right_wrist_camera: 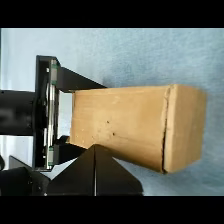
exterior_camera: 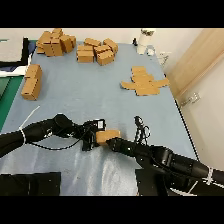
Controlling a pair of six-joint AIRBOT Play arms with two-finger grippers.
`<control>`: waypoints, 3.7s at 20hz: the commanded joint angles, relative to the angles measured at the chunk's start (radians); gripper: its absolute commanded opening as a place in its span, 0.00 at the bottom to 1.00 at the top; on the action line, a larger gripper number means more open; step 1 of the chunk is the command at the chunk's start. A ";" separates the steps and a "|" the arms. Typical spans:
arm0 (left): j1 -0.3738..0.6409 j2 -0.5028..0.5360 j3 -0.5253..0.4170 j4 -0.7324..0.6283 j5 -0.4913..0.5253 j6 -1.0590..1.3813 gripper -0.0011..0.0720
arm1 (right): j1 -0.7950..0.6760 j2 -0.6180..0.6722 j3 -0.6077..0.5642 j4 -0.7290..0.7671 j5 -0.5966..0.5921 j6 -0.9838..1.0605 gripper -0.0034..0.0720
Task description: Fold the box.
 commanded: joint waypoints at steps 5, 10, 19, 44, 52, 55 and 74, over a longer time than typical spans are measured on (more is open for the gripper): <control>0.000 0.000 0.001 0.000 0.000 0.000 0.73 | 0.008 -0.060 -0.001 0.000 0.040 0.000 0.05; 0.000 0.000 0.001 0.000 0.000 0.000 0.73 | 0.008 -0.035 0.000 -0.012 0.050 -0.001 0.04; 0.000 0.000 0.001 0.000 0.000 0.000 0.73 | 0.003 0.247 0.112 -0.272 -0.483 -0.003 0.05; 0.040 0.057 0.001 0.046 0.023 -0.201 0.73 | 0.003 0.256 0.177 -0.371 -0.966 0.124 0.05; 0.383 0.192 0.001 0.406 0.029 -0.691 0.73 | 0.003 0.256 0.177 -0.396 -0.966 0.132 0.05; 0.579 0.238 0.001 0.488 -0.003 -0.851 0.73 | 0.003 0.257 0.177 -0.425 -0.966 0.132 0.05; 1.094 0.234 0.002 0.624 -0.087 -0.988 0.73 | 0.003 0.257 0.177 -0.501 -0.966 0.131 0.05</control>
